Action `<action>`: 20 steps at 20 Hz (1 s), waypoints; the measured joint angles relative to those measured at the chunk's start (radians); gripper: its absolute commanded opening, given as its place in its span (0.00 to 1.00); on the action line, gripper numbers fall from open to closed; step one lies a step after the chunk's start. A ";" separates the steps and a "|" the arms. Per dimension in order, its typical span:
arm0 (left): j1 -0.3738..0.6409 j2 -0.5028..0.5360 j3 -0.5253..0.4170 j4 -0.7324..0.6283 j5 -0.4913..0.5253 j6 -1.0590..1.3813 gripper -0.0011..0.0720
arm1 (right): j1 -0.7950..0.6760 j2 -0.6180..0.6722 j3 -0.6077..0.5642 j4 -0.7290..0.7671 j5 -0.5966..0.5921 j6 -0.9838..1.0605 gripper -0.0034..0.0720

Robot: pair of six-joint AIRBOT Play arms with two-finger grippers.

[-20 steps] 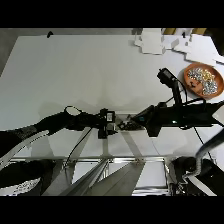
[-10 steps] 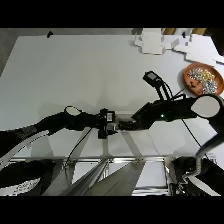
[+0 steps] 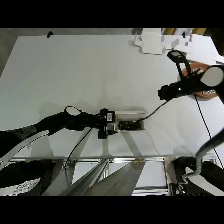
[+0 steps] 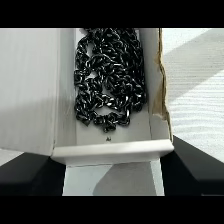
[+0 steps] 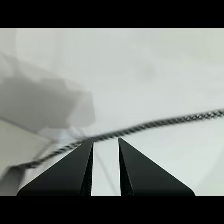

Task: Fold the box and place the chain.

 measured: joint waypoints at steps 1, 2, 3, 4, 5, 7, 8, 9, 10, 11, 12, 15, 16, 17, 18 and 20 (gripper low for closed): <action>0.000 0.000 0.000 0.000 0.000 0.000 0.30 | -0.008 -0.030 -0.004 -0.027 0.002 0.014 0.26; 0.000 0.000 0.000 0.000 0.000 0.000 0.30 | -0.014 -0.061 -0.011 -0.051 0.003 0.029 0.34; 0.000 0.000 0.000 0.000 0.000 0.000 0.30 | -0.018 -0.088 -0.019 -0.069 0.002 0.035 0.38; 0.000 0.000 0.000 0.000 0.000 0.000 0.30 | -0.020 -0.113 -0.029 -0.081 -0.001 0.043 0.38; 0.000 0.000 0.000 0.000 0.000 0.000 0.30 | -0.021 -0.136 -0.040 -0.093 -0.008 0.051 0.38; 0.000 0.000 0.000 0.000 0.000 0.000 0.30 | -0.017 -0.170 -0.058 -0.108 -0.032 0.061 0.38; 0.000 0.000 0.000 0.000 0.000 0.000 0.30 | -0.015 -0.184 -0.064 -0.112 -0.041 0.063 0.38; 0.000 0.000 0.000 0.000 0.000 0.000 0.30 | -0.014 -0.198 -0.068 -0.115 -0.050 0.066 0.38; 0.000 0.000 0.000 0.000 0.000 0.000 0.30 | -0.013 -0.214 -0.072 -0.124 -0.059 0.069 0.39; 0.000 0.000 0.000 0.000 0.000 0.000 0.30 | -0.011 -0.232 -0.074 -0.130 -0.066 0.072 0.39; 0.000 0.000 0.000 0.000 0.000 0.000 0.30 | -0.011 -0.246 -0.075 -0.136 -0.074 0.074 0.39; 0.000 0.000 0.000 0.000 0.000 0.000 0.30 | -0.010 -0.276 -0.079 -0.144 -0.106 0.080 0.38; 0.000 0.000 0.000 0.000 0.000 0.000 0.30 | -0.010 -0.282 -0.079 -0.146 -0.111 0.080 0.38; 0.000 0.000 0.000 0.000 0.000 0.000 0.30 | -0.010 -0.287 -0.079 -0.148 -0.122 0.083 0.38; 0.000 0.000 0.000 0.000 0.000 0.000 0.30 | -0.010 -0.293 -0.079 -0.148 -0.129 0.083 0.38; 0.000 0.000 0.000 0.000 0.000 0.000 0.30 | -0.010 -0.303 -0.079 -0.149 -0.138 0.083 0.38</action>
